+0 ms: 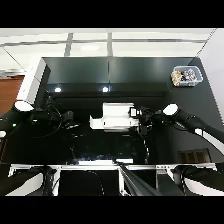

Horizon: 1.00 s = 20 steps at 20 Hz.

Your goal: Fold the box and place the chain.

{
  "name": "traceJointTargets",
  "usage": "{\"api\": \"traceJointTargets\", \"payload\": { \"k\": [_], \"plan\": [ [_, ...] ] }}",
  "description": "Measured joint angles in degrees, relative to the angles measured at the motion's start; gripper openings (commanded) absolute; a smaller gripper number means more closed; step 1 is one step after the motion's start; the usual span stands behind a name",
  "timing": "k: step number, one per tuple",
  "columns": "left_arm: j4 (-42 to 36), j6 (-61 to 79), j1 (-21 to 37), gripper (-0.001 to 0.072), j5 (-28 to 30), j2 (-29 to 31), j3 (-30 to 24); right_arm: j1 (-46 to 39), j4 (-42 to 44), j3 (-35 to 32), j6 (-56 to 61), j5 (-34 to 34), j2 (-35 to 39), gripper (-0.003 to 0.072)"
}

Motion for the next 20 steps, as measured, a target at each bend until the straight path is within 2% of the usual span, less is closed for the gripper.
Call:
{"api": "traceJointTargets", "payload": {
  "k": [5,10,13,17,18,19,20],
  "plan": [
    [-5.4,1.3,-4.5,0.0032,3.7,-7.9,0.3,0.0,0.0,0.0,0.0,0.0,0.0,0.0493],
    [-7.7,1.8,-8.6,0.0032,6.8,-12.4,2.3,0.0,0.0,0.0,0.0,0.0,0.0,0.0493],
    [-9.4,4.4,-10.1,0.0033,7.0,-14.0,3.0,0.0,0.0,0.0,0.0,0.0,0.0,0.0493],
    [-17.2,15.7,-9.7,0.0037,3.9,-15.2,3.4,0.0,0.0,0.0,0.0,0.0,0.0,0.0493],
    [-18.9,17.9,-9.5,0.0094,3.1,-15.4,3.6,0.0,0.0,0.0,0.0,0.0,0.0,0.0493],
    [-20.2,19.6,-9.3,0.0274,1.8,-15.5,3.8,0.0,0.0,0.0,0.0,0.0,0.0,0.0493],
    [-21.4,20.9,-9.2,0.0378,0.9,-15.6,4.1,0.0,0.0,0.0,0.0,0.0,0.0,0.0493]
  ]
}}
